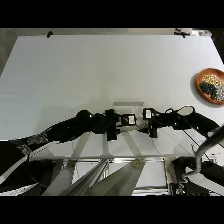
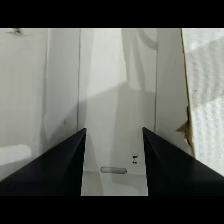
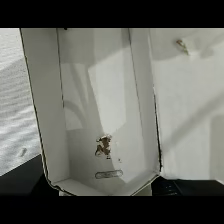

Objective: Fold the box and place the chain.

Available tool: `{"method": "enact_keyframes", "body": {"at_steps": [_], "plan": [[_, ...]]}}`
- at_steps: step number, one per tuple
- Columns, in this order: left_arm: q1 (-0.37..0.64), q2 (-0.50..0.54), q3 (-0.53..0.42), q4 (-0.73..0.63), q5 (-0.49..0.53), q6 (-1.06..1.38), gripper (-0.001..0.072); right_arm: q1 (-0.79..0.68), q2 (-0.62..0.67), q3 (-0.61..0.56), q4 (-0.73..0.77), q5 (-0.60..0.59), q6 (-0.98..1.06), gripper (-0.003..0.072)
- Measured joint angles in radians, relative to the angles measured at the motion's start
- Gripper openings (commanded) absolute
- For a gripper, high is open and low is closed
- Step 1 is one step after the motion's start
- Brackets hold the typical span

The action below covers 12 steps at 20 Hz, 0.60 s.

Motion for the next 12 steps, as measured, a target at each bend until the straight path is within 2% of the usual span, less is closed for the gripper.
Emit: {"method": "enact_keyframes", "body": {"at_steps": [2, 3, 4, 12], "plan": [[-0.002, -0.003, 0.0, 0.0, 0.002, -0.001, 0.0427, 0.0, 0.0, 0.0, 0.0, 0.0, 0.001, 0.0338], [-0.003, -0.004, 0.0, 0.0, 0.005, -0.002, 0.0373, 0.0, 0.0, 0.0, 0.0, 0.0, 0.002, 0.0338], [-0.004, -0.005, 0.0, -0.001, 0.01, -0.005, 0.0251, 0.0, 0.0, 0.0, -0.001, 0.001, 0.003, 0.0338], [-0.005, 0.06, -0.002, 0.002, 0.011, -0.055, 0.0238, 0.0, 0.0, 0.0, 0.002, -0.003, 0.004, 0.0338]]}}
